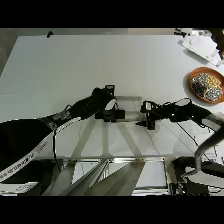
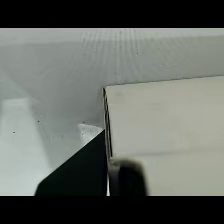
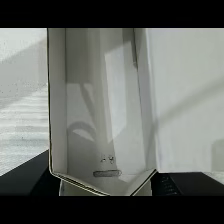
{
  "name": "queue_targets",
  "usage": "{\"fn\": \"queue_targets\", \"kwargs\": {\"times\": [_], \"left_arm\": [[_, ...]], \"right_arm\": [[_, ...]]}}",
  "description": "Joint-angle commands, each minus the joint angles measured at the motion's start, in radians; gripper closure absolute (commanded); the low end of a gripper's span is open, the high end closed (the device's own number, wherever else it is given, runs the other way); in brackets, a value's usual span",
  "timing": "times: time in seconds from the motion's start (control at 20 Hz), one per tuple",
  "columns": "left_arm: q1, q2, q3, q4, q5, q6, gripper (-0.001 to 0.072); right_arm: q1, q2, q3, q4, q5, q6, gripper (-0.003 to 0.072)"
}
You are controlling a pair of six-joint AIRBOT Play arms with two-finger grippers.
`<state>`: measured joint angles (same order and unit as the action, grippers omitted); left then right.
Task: Fold the box and place the chain.
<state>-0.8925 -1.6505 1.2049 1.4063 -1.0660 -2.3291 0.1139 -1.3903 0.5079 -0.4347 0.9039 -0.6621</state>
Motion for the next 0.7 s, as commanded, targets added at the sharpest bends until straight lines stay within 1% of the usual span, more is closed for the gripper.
{"fn": "queue_targets", "kwargs": {"times": [0.0, 0.1, 0.15, 0.25, 0.35, 0.45, 0.5, 0.55, 0.6, 0.65], "left_arm": [[0.000, 0.011, 0.001, -0.006, -0.010, 0.001, 0.0486], [0.008, 0.034, 0.001, -0.003, -0.030, 0.085, 0.0353], [0.016, 0.049, 0.001, -0.002, -0.049, 0.147, 0.0322], [0.031, 0.081, 0.001, -0.001, -0.077, 0.231, 0.0318], [0.051, 0.129, 0.001, 0.003, -0.078, 0.311, 0.0317], [0.081, 0.199, 0.001, 0.011, -0.095, 0.482, 0.0317], [0.099, 0.239, 0.000, 0.016, -0.116, 0.591, 0.0299], [0.119, 0.289, -0.001, 0.018, -0.144, 0.760, 0.0192], [0.140, 0.336, -0.005, 0.020, -0.162, 0.923, 0.0135], [0.163, 0.396, -0.023, 0.021, -0.158, 1.115, 0.0085]], "right_arm": [[0.000, 0.000, 0.000, 0.001, 0.000, 0.003, 0.0388], [0.000, 0.000, 0.000, 0.001, 0.000, 0.003, 0.0388], [0.000, 0.000, 0.000, 0.001, 0.000, 0.003, 0.0388], [0.000, 0.000, 0.000, 0.001, 0.000, 0.003, 0.0388], [0.000, 0.000, 0.000, 0.001, 0.000, 0.003, 0.0388], [0.000, 0.000, 0.000, 0.001, 0.000, 0.003, 0.0388], [0.000, 0.000, 0.000, 0.001, 0.000, 0.003, 0.0388], [0.000, 0.000, 0.000, 0.001, 0.000, 0.003, 0.0388], [0.000, 0.000, 0.000, 0.001, 0.000, 0.003, 0.0388], [0.000, 0.000, 0.000, 0.001, 0.000, 0.003, 0.0388]]}}
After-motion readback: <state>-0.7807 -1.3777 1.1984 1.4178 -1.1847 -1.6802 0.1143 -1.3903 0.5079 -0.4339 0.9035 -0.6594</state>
